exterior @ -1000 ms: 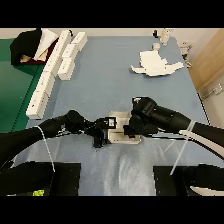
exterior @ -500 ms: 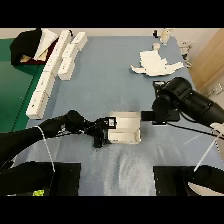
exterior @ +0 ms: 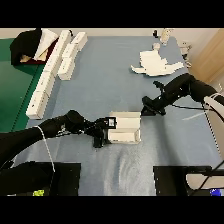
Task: Fold the box.
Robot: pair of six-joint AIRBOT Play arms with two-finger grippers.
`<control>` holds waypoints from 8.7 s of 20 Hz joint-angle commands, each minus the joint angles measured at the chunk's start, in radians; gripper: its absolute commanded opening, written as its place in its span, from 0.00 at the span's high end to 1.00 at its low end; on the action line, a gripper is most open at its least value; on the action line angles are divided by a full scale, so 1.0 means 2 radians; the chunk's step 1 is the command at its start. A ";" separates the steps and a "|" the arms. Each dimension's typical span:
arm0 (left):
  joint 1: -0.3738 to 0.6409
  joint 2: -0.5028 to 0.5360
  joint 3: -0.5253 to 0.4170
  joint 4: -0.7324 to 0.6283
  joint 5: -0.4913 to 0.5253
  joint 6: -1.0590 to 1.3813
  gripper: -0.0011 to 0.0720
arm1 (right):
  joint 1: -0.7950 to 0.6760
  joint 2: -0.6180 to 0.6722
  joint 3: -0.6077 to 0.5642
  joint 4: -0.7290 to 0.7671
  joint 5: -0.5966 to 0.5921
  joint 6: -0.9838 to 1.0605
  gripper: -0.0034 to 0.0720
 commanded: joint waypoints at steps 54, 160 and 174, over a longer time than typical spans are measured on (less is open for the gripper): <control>0.000 0.000 0.001 0.000 0.000 0.000 0.32 | 0.309 0.320 -0.269 0.001 0.327 -0.575 0.32; 0.000 0.000 0.001 0.000 0.000 0.000 0.32 | 0.410 0.363 -0.443 0.007 0.611 -0.303 0.95; 0.000 0.000 0.001 0.000 0.000 0.000 0.32 | 0.410 0.400 -0.430 -0.005 0.610 -0.303 0.93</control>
